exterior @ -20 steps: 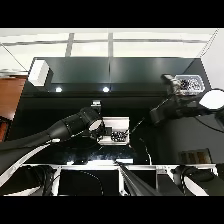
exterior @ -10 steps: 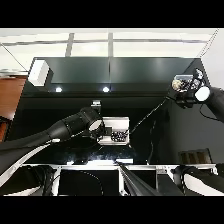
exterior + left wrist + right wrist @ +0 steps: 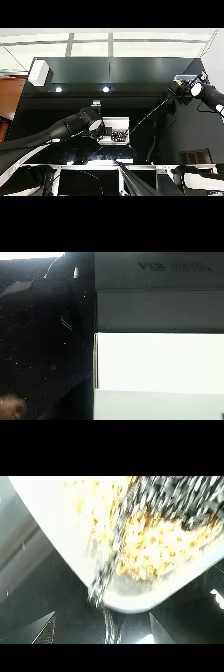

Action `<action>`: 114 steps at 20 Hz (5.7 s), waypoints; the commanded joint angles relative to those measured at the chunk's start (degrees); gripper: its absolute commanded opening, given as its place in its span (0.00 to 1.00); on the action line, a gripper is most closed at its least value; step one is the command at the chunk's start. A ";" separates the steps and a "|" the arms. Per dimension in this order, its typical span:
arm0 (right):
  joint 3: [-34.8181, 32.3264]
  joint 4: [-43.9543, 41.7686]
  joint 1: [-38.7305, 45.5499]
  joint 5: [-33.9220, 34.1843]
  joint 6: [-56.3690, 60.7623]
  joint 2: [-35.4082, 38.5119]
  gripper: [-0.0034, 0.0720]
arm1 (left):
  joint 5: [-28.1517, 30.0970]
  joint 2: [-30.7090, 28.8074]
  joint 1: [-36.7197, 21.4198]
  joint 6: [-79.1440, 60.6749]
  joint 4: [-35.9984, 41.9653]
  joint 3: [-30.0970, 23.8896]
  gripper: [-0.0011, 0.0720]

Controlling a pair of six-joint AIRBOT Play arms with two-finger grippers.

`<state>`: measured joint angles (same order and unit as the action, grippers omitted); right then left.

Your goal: Fold the box and place the chain.

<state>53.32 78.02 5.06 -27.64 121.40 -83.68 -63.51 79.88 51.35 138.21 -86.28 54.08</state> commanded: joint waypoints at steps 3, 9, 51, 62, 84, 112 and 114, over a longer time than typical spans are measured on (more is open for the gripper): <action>0.37 -0.22 0.63 2.14 0.90 -1.36 0.30 | -0.11 0.04 0.00 -0.02 0.02 0.02 0.06; 2.82 -3.41 0.66 -7.10 -10.60 1.44 0.11 | -0.02 0.04 0.00 -0.02 0.00 0.02 0.05; -21.40 -34.56 -8.96 -36.79 -68.06 40.39 0.74 | 0.13 0.04 0.00 -0.02 0.00 0.02 0.05; -34.84 -37.51 -34.34 -10.19 -111.65 32.39 0.99 | 0.31 0.04 0.00 -0.02 0.00 0.02 0.06; -34.67 -49.92 -36.61 -7.23 -129.98 24.59 0.98 | 0.26 0.04 0.00 -0.02 0.00 0.02 0.06; -19.78 -40.06 -22.80 -30.88 -95.56 37.00 0.11 | 0.24 0.04 0.00 -0.02 0.02 0.02 0.05; -14.34 -42.29 -22.82 -38.34 -88.91 37.18 0.11 | 0.24 0.04 0.00 -0.02 0.02 0.02 0.06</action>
<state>32.56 36.71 -18.98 -55.42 21.65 -48.18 -63.29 79.88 51.35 138.19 -86.24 54.08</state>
